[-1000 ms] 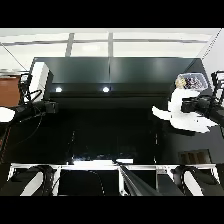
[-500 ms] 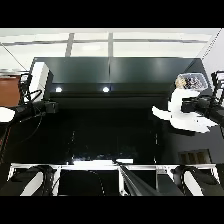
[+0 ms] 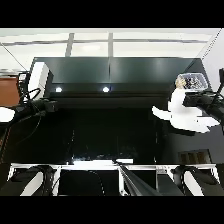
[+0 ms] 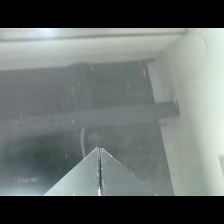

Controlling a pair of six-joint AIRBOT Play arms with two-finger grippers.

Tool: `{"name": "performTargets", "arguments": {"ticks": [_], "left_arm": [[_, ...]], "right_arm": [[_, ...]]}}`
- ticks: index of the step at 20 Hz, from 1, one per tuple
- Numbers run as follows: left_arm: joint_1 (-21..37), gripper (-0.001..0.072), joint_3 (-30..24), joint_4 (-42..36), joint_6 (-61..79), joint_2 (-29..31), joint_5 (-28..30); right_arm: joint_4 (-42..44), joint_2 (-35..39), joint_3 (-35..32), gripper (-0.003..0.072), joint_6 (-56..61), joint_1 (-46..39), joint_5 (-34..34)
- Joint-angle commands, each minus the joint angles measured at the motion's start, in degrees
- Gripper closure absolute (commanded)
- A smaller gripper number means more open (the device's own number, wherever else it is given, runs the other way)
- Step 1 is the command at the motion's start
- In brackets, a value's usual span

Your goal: Fold the box and place the chain.

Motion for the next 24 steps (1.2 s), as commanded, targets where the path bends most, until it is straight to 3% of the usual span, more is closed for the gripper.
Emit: {"name": "performTargets", "arguments": {"ticks": [1,2,3,5,6,7,8,11,13,15,18,21,24], "left_arm": [[0.0,0.0676,0.0,0.0,0.0,0.0,2.1],[0.0,0.0676,0.0,0.0,0.0,0.0,2.4],[-0.1,0.0676,0.0,-0.1,0.0,0.0,3.5],[-0.1,0.0672,0.0,-0.2,0.0,0.0,5.8],[-0.1,0.0548,0.0,-0.2,-0.1,0.0,6.4],[-0.2,0.019,0.0,-0.2,-0.1,0.0,6.7],[-0.1,0.0003,0.0,-0.2,-0.2,0.0,6.9],[-0.3,0.0002,0.0,-0.7,-0.2,0.0,6.8],[-0.4,0.0003,0.0,-1.7,-0.2,0.0,6.1],[-0.4,0.0003,0.0,-1.7,-0.2,-0.1,5.5],[-0.4,0.0003,0.0,-1.8,-0.2,-1.2,5.4],[-0.4,0.0003,0.0,-2.5,-0.2,-3.1,4.6],[-0.4,0.0003,0.0,-3.1,-0.2,-4.4,3.0]], "right_arm": [[-0.6,-1.7,0.0,0.0519,0.3,-0.6,-10.4],[-0.5,-2.8,0.0,0.0114,0.5,-1.2,-12.7],[-0.6,-3.9,0.0,-0.0025,0.6,-1.7,-13.7],[-0.8,-5.8,0.2,-0.0028,0.6,-3.8,-14.6],[-0.8,-6.7,1.0,-0.0028,0.8,-6.3,-15.2],[-0.8,-7.8,2.6,-0.0028,2.1,-10.0,-14.9],[-0.9,-9.4,5.0,-0.0027,4.1,-15.2,-13.6],[-3.4,-17.5,14.2,-0.0021,7.3,-32.2,-4.0],[-9.6,-24.8,20.7,-0.0021,11.5,-41.6,8.1],[-20.0,-31.4,25.9,-0.0021,9.8,-44.7,22.6],[-19.7,-37.0,27.2,-0.002,-2.3,-44.5,36.9],[-16.6,-40.2,27.2,-0.002,-3.9,-43.2,38.2],[-8.2,-42.7,27.3,-0.0019,-5.8,-42.1,39.0]]}}
